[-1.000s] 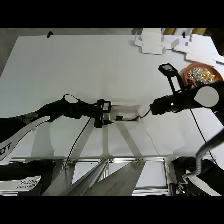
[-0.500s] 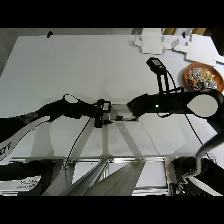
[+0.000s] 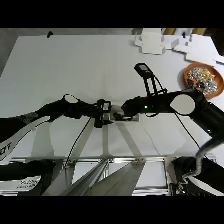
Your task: Fold the box and place the chain.
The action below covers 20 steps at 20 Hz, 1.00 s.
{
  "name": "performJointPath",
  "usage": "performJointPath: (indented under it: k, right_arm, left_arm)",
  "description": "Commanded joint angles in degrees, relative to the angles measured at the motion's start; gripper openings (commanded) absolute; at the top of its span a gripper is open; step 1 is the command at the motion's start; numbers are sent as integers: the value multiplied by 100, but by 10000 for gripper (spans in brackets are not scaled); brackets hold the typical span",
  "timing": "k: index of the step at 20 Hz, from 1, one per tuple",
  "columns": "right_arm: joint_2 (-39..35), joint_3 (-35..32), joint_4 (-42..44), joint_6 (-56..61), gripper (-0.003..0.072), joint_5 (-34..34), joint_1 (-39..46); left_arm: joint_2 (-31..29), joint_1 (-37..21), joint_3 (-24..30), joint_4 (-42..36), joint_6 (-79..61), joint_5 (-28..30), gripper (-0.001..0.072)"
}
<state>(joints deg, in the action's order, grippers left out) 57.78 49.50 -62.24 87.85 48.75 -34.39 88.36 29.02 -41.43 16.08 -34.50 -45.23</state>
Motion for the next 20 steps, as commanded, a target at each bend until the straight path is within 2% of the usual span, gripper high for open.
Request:
performJointPath:
  k: [1,4,5,6,9,12,13,14,15,16,20]
  right_arm:
    - [83,411,-638,0,198,400,116]
    - [118,1049,-1366,22,191,868,883]
    - [118,1073,-1480,20,151,868,1196]
    - [170,1069,-1641,22,145,944,1528]
    - [632,999,-1961,24,143,1276,2258]
    - [1246,678,-2142,22,147,1287,2691]
    - [1434,586,-2212,17,176,1296,2750]
    - [1622,520,-2321,17,243,1298,2761]
    - [1773,474,-2374,11,342,1290,2761]
    - [1888,461,-2367,-31,367,1287,2761]
    - [2221,459,-2347,-85,357,1110,2761]
  left_arm:
    - [2,2,0,0,-2,0,214]
    - [2,2,0,0,-2,0,214]
    - [2,2,0,0,-2,2,214]
    - [2,2,2,0,-2,0,214]
    - [2,2,0,0,-2,0,214]
    - [2,2,2,0,-2,0,214]
    - [2,2,0,0,-2,0,214]
    - [2,2,0,0,-2,2,214]
    - [2,2,2,0,-2,0,214]
    - [2,2,2,0,-2,0,214]
    - [2,2,2,0,-2,0,214]
